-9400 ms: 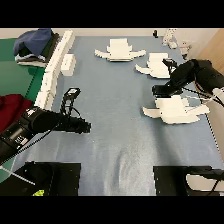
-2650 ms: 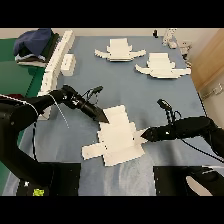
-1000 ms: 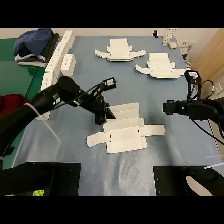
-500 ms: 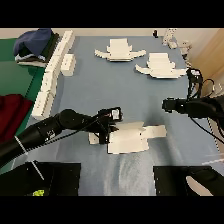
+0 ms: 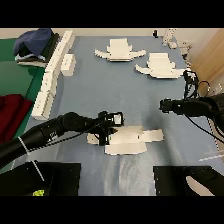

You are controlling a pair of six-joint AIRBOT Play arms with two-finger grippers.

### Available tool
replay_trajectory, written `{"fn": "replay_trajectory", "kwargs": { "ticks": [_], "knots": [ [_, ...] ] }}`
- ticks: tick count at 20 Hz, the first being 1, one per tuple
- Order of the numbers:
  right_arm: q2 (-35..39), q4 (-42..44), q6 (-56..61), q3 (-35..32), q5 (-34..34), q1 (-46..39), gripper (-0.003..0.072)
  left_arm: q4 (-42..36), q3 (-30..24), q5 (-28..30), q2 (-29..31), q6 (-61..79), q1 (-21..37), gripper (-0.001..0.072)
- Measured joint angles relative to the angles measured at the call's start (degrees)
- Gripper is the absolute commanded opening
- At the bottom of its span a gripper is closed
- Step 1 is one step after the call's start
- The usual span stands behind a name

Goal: Fold the box.

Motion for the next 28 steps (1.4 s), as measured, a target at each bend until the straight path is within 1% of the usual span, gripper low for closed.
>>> {"fn": "replay_trajectory", "kwargs": {
  "ticks": [4, 7, 14, 17, 20, 25, 28],
  "knots": [
    [-0.11, 0.2, 0.02, 0.0, 0.0, 0.0, 0.0408, 1.95, 5.03, -7.58, -0.13, -1.49, 4.74, 0.0011],
    [-0.11, 0.2, 0.02, 0.0, 0.0, 0.0, 0.0408, 2.34, 6.95, -10.27, -0.48, -1.53, 6.71, 0.0012],
    [-0.17, 0.63, 0.02, 0.0, 0.02, 0.0, 0.0408, 2.12, 8.02, -14.21, -5.51, -1.62, 7.8, 0.0012],
    [-0.22, 0.87, 0.02, 0.0, 0.02, 0.0, 0.0408, 1.01, 8.11, -14.43, -7.26, -1.68, 7.89, 0.0012],
    [-0.22, 1.05, 0.02, 0.0, 0.02, 0.0, 0.0408, 0.55, 8.15, -14.75, -7.89, -1.68, 7.93, 0.0012],
    [-0.22, 1.27, 0.0, 0.0, 0.0, 0.0, 0.0407, 0.09, 8.11, -18.36, -8.31, -1.9, 7.93, 0.0012],
    [-0.22, 1.51, 0.0, 0.0, 0.0, 0.0, 0.0407, 0.17, 8.11, -18.95, -8.35, -1.86, 7.93, 0.0013]
  ]
}}
